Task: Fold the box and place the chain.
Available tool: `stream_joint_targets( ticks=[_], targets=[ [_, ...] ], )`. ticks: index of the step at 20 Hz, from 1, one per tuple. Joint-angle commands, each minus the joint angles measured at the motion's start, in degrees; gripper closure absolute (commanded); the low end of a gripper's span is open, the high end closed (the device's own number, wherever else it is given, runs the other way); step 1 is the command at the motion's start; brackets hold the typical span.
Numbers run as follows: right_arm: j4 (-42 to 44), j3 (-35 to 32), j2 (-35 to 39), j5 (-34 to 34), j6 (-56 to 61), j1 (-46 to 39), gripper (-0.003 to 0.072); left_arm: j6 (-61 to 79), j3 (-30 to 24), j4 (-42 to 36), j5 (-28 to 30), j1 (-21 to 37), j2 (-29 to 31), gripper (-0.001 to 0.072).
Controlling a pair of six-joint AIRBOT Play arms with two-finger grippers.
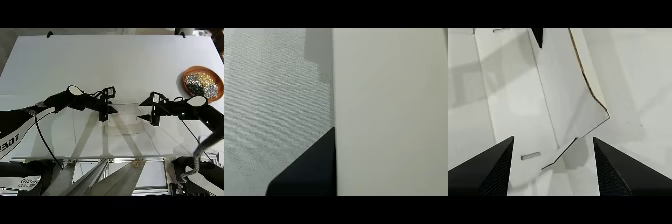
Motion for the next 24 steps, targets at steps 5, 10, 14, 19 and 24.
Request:
stream_joint_targets(
  ticks=[5,10,14,19,24],
  targets=[
    [-3.6,0.0,-0.3,2.0,3.3,-0.4,0.0141,0.0,0.0,0.0,0.1,0.0,0.0,0.0699],
    [-9.2,-7.3,10.6,-7.7,4.8,-0.4,0.0139,0.0,0.0,0.0,0.1,0.0,0.0,0.0699],
    [-11.8,-14.1,18.0,-8.4,4.7,-0.4,0.0139,0.0,0.0,0.0,0.1,0.0,0.0,0.0699],
    [-11.8,-17.3,20.2,-11.8,4.7,4.8,0.013,0.0,0.0,0.0,0.1,0.0,0.0,0.0699],
    [-11.8,-17.7,20.1,-13.6,4.7,8.6,0.0129,0.0,0.0,0.0,0.1,0.0,0.0,0.0699]
  ],
)
